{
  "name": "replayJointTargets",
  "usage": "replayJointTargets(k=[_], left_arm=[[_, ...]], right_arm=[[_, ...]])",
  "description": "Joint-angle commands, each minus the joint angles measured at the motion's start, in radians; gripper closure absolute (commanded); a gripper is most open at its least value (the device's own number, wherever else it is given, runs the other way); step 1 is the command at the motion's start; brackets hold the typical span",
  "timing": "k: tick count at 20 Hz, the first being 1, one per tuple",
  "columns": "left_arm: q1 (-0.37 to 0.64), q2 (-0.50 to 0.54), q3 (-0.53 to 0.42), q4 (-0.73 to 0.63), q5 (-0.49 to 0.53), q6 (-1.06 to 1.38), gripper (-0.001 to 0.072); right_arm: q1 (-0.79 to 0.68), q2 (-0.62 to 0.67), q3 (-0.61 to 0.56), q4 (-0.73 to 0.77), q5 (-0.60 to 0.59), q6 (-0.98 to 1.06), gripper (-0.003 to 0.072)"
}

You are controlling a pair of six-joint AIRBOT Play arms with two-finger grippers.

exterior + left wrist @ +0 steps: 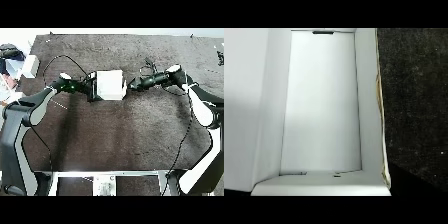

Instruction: Fold the box and place the chain.

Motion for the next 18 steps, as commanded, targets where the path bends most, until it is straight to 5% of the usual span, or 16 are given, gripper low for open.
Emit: replayJointTargets(k=[1,18], left_arm=[[0.001,0.000,0.000,0.000,0.000,0.000,0.0306],[0.001,0.000,0.000,0.000,0.000,0.000,0.0306]], right_arm=[[0.039,0.000,0.034,-0.020,-0.013,0.050,0.0091],[0.286,-0.006,0.185,-0.706,-0.124,0.460,0.0091]])
